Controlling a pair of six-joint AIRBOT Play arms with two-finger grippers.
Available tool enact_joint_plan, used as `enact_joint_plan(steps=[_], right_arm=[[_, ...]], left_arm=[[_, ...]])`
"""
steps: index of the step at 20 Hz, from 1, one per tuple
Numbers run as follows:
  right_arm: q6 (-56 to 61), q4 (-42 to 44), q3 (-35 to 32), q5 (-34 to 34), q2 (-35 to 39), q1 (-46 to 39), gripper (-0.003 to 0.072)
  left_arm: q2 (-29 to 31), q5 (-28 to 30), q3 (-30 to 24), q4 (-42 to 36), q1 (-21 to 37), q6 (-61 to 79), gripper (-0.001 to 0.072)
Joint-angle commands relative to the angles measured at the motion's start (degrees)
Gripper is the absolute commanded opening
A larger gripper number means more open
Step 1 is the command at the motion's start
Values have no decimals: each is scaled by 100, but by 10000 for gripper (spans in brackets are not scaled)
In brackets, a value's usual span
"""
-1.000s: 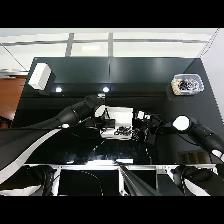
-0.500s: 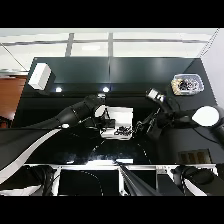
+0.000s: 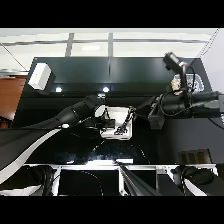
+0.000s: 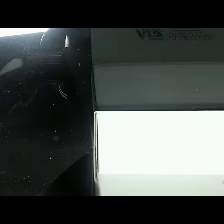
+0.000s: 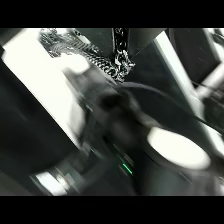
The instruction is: Fold the box and place the chain.
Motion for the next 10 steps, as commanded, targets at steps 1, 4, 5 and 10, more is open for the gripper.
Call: enact_joint_plan(steps=[1,4,5,10], right_arm=[[105,249,74,-72,-76,7,19],[98,146,-433,-330,-251,7,19],[79,131,-686,-498,-317,33,20],[76,57,-1414,-1248,-929,356,20]], left_arm=[[0,0,2,2,4,0,29],[0,2,2,2,4,0,29],[0,2,2,2,4,0,29],[0,46,2,2,4,0,29]])
